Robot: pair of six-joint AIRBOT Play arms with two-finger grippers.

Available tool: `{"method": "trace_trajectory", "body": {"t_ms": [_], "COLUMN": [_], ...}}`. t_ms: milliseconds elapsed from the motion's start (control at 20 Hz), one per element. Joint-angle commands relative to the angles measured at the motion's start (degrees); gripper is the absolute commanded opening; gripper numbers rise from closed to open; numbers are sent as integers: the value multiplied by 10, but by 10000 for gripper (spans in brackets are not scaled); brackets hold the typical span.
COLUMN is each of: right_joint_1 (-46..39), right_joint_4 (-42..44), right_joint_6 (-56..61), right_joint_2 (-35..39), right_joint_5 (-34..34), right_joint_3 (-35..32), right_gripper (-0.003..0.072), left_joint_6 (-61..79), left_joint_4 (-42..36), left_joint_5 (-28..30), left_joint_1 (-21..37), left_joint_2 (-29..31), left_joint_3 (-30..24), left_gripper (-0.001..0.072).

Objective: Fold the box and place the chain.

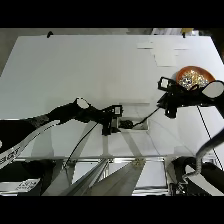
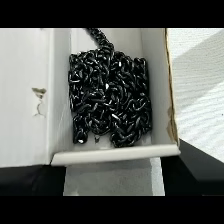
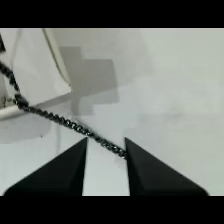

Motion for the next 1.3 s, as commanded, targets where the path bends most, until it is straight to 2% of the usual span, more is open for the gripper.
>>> {"method": "trace_trajectory", "body": {"t_ms": [0,250,450,650,700,850,1050,1150,1250], "right_joint_1": [7,50,80,81,81,81,81,81,81], "right_joint_4": [-9,28,49,49,49,48,-26,-95,-116], "right_joint_6": [-82,-165,-172,-171,-171,-167,-41,52,134], "right_joint_2": [-22,-23,-33,-37,-37,-37,-19,17,68], "right_joint_5": [-51,-90,-102,-97,-92,-73,-74,-70,-58], "right_joint_3": [-46,-85,-86,-86,-86,-86,-86,-86,-86], "right_gripper": [297,297,289,248,210,15,15,15,15], "left_joint_6": [0,0,0,0,0,0,0,0,0], "left_joint_4": [0,0,0,0,0,0,0,0,0], "left_joint_5": [0,0,0,0,0,0,0,0,0], "left_joint_1": [1,1,1,1,1,1,1,1,1], "left_joint_2": [0,0,0,0,0,0,0,0,0], "left_joint_3": [0,0,0,0,0,0,0,0,0], "left_gripper": [208,208,208,208,208,208,208,208,208]}}
